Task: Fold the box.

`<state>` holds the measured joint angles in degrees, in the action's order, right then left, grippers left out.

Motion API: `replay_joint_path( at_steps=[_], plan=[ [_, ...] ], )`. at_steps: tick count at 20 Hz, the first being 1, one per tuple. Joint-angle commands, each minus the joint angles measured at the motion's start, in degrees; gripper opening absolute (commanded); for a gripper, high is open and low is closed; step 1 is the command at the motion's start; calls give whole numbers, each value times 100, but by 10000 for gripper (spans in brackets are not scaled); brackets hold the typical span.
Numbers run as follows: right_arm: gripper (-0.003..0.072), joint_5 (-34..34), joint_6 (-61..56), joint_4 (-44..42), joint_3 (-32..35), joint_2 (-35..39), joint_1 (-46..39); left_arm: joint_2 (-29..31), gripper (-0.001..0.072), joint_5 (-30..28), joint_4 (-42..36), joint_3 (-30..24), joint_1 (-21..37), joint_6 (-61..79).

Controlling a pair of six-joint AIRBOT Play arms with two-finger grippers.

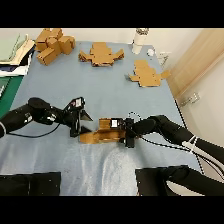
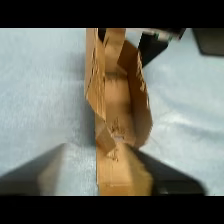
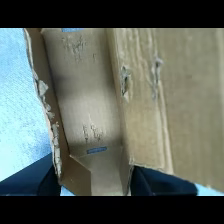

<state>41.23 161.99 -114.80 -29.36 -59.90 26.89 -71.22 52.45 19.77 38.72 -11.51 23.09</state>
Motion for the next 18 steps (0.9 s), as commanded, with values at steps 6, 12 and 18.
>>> replay_joint_path(
  at_steps=[6, 12, 18],
  plan=[
    [512, 0, 0, 0, 4, -2, -2, 98, 673, -319, 170, -562, -538, 389],
    [512, 0, 0, 0, 4, -2, -2, -90, 577, -745, -184, -562, -890, 289],
    [513, 0, 0, 0, 4, -2, -4, -188, 291, -1224, -420, -557, -1029, 286]
  ],
)
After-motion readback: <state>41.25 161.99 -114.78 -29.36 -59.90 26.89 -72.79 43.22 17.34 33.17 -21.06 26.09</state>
